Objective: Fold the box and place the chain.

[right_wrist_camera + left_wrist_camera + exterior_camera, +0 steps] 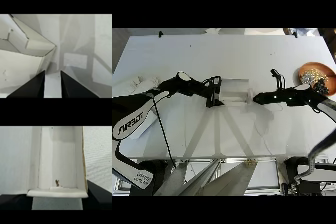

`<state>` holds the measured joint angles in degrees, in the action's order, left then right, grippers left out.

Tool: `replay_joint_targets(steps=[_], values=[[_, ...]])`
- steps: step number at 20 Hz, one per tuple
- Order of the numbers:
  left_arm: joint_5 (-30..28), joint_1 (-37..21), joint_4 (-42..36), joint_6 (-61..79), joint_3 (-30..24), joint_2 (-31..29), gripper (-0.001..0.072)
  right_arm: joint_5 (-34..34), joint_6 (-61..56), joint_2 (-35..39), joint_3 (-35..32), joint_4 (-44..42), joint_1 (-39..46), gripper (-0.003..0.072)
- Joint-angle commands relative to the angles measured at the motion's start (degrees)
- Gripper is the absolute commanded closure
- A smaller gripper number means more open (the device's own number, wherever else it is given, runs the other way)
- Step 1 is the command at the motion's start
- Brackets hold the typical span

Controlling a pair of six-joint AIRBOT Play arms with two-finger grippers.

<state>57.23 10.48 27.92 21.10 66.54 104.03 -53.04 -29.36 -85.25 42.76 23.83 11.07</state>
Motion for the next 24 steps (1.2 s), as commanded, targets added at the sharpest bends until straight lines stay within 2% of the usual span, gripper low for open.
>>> replay_joint_targets(steps=[1, 4, 5, 7, 8, 11, 13, 24], values=[[0.00, -0.02, 0.00, 0.02, 0.00, -0.04, 0.0209, -1.20, 1.46, 0.85, -0.02, -3.76, -0.04, 0.0464], [0.00, -0.02, 0.00, 0.02, 0.00, -0.04, 0.0209, -3.61, 4.28, 1.88, -0.02, -6.64, -0.04, 0.0458], [0.00, -0.02, 0.00, 0.02, 0.00, -0.04, 0.0209, -4.87, 4.90, 1.88, -0.02, -7.39, -0.04, 0.0411], [0.00, -0.02, 0.00, 0.02, 0.00, -0.04, 0.0209, -4.76, 5.79, 1.86, -0.02, -6.60, -0.24, 0.0256], [0.00, -0.02, 0.00, 0.02, 0.00, -0.04, 0.0209, -4.37, 6.12, 1.86, -0.02, -6.08, -0.31, 0.0202], [0.00, -0.02, 0.00, 0.02, 0.00, -0.04, 0.0209, -3.80, 6.14, 1.84, -0.02, -6.25, -0.42, 0.0199], [0.00, -0.02, 0.00, 0.02, 0.00, -0.04, 0.0209, -3.04, 6.12, 1.86, -0.02, -6.29, -0.63, 0.0144], [0.00, -0.02, 0.00, 0.02, 0.00, -0.04, 0.0209, 8.44, 3.54, 1.68, -0.02, -6.73, -9.05, 0.0145]])
